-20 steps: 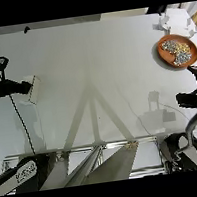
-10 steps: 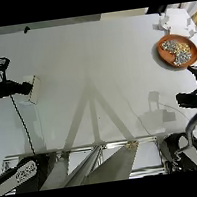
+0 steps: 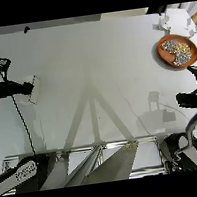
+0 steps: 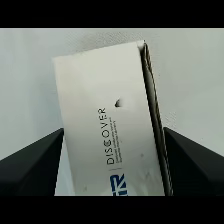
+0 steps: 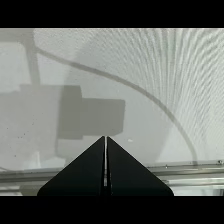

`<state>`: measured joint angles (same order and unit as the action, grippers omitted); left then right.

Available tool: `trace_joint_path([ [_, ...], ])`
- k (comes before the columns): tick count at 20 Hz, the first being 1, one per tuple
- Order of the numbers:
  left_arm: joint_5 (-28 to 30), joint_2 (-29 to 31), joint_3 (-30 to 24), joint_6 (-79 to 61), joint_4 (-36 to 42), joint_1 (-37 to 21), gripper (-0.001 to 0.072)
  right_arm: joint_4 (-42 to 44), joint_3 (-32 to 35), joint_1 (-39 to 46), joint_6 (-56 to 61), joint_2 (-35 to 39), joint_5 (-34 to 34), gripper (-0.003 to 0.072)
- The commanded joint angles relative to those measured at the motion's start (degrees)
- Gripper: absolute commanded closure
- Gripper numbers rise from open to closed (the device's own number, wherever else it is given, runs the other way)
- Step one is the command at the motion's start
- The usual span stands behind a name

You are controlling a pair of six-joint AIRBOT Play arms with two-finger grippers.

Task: Fold the box and place the chain.

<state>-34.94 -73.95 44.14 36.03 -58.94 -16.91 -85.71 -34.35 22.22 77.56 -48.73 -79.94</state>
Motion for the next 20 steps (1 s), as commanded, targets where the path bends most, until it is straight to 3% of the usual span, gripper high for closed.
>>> trace_joint_path([
  [1, 1.57, -2.10, 0.04, -0.04, 0.11, 0.00, 0.0014, 0.02, -0.02, 0.04, 0.02, -0.02, -0.02, 0.0671],
  [4, 3.85, -2.99, 0.04, -0.07, 0.74, 0.68, 0.0018, 0.02, -0.02, 0.04, 0.02, -0.02, -0.02, 0.0671],
  [5, 4.28, -3.04, 0.04, -0.07, 0.72, 1.42, 0.0054, 0.02, -0.02, 0.04, 0.02, -0.02, -0.02, 0.0671],
  [7, 4.50, -3.04, 0.04, -0.26, 0.59, 3.15, 0.0283, 0.02, -0.02, 0.04, 0.02, -0.02, -0.02, 0.0671],
  [9, 4.44, -3.02, 0.04, -0.26, -0.57, 4.61, 0.0587, 0.02, -0.02, 0.04, 0.02, -0.02, -0.02, 0.0671],
  [10, 4.26, -3.02, 0.04, -0.24, -1.53, 5.03, 0.0694, 0.02, -0.02, 0.04, 0.02, -0.02, -0.02, 0.0671],
  [11, 4.04, -2.99, 0.04, -0.24, -2.27, 5.22, 0.0699, 0.02, -0.02, 0.04, 0.02, -0.02, -0.02, 0.0671],
  [12, 4.04, -2.99, 0.04, -0.20, -2.34, 5.20, 0.0697, 0.02, -0.02, 0.04, 0.02, -0.02, -0.02, 0.0671],
  [13, 4.04, -2.93, 0.04, -0.20, -2.56, 5.16, 0.0611, 0.02, -0.02, 0.04, 0.02, -0.02, -0.02, 0.0671],
  [15, 4.35, -2.75, 0.04, 0.44, -2.43, 5.18, 0.0111, 0.02, -0.02, 0.04, 0.02, -0.02, -0.02, 0.0671],
  [16, 4.28, -2.36, 0.04, 0.96, -2.43, 5.16, 0.0055, 0.02, -0.02, 0.04, 0.02, -0.02, -0.02, 0.0671],
  [20, 3.15, 2.47, 0.04, 1.09, -2.45, 5.16, 0.0014, 0.02, -0.02, 0.04, 0.02, -0.02, -0.02, 0.0671],
])
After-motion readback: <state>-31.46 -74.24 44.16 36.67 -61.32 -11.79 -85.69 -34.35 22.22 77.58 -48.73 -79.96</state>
